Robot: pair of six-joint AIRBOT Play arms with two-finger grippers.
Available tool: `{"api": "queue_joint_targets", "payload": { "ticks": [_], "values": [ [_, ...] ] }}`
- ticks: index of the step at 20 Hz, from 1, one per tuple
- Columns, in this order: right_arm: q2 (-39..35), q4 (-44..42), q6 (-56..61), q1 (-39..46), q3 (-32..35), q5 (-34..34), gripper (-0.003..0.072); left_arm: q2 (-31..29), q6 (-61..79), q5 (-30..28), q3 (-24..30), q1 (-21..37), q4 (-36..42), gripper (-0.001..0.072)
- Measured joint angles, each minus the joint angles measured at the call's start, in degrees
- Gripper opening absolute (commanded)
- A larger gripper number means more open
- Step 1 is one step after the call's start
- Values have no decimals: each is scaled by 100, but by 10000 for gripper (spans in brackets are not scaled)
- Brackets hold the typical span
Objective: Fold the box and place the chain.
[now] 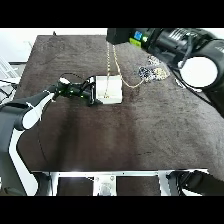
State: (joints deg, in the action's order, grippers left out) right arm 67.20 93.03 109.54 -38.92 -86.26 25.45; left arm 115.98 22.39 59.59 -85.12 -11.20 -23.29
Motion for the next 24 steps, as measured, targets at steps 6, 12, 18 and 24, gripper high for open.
{"api": "queue_joint_targets", "payload": {
  "ticks": [6,12,18,24],
  "values": [
    [203,57,544,354,675,-20,1,0,-2,4,0,0,0,413],
    [922,63,824,525,1294,-310,3,0,-2,4,0,0,-2,413],
    [2181,-105,861,575,1727,-573,470,0,-2,4,0,0,0,413],
    [2015,-140,730,824,1797,-586,470,0,-2,-4,0,0,0,413]
  ]
}}
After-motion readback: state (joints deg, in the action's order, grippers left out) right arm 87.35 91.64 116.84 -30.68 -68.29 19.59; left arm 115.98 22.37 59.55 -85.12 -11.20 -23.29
